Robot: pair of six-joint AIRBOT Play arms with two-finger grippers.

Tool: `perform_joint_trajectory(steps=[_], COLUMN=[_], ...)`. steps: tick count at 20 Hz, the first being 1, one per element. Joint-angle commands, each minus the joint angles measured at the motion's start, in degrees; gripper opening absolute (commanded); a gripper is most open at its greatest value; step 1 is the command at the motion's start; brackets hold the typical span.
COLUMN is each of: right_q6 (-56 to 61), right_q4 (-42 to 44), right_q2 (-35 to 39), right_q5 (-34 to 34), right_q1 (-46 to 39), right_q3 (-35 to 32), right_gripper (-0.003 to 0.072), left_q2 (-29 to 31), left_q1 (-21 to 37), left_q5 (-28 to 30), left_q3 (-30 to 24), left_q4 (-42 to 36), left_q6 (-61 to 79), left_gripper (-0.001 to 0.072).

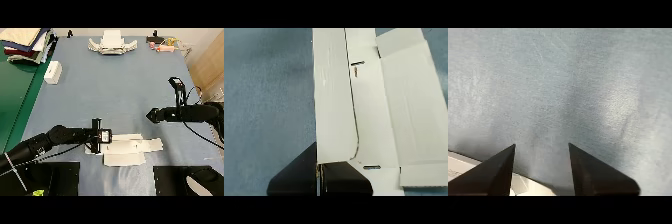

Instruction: Fold the box.

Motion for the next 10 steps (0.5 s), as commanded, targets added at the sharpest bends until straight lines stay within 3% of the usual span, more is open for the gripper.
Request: perform_joint_trajectory(steps=[1,10], right_q6=[0.0,0.0], right_q4=[0.5,1.3], right_q2=[0.1,0.1], right_q5=[-0.4,-1.5], right_q1=[0.0,0.0], right_q3=[0.0,0.0], right_gripper=[0.053,0.0531], left_q2=[0.3,0.6], left_q1=[-4.5,-9.0], left_q5=[5.2,3.3], left_q3=[-1.9,-3.5], left_q4=[-0.1,-0.1], left_q6=[-0.2,-4.0], left_gripper=[0.001,0.0011])
